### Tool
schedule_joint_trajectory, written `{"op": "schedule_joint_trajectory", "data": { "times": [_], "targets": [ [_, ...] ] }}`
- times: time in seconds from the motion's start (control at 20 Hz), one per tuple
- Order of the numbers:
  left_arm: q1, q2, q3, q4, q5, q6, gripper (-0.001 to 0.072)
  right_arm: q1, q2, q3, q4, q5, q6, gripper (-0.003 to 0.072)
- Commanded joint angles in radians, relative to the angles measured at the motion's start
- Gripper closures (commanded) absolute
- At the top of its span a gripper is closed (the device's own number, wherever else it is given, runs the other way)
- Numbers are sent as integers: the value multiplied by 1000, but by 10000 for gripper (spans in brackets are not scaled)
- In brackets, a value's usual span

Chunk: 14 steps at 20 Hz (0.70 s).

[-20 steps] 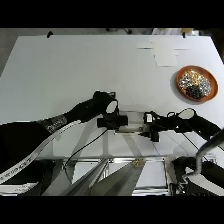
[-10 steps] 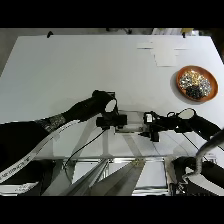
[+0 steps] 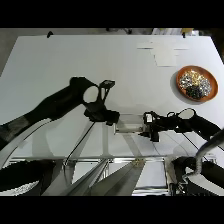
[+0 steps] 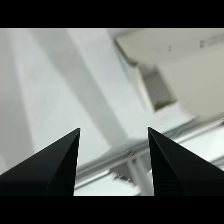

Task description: Fold the box and place the chain.

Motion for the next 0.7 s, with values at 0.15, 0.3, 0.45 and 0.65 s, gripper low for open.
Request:
{"op": "schedule_joint_trajectory", "data": {
  "times": [0.15, 0.3, 0.45, 0.65],
  "targets": [
    [111, 225, -282, -117, 161, 963, 192, 0, 0, 1, 0, 1, 0, 278],
    [150, 222, -435, -280, 362, 1515, 173, 0, 0, 1, 0, 1, 0, 278],
    [159, 171, -499, -448, 481, 1808, 174, 0, 0, 1, 0, 1, 0, 278],
    [156, 32, -499, -649, 489, 2104, 10, 0, 0, 1, 0, 0, 0, 278]
  ]
}}
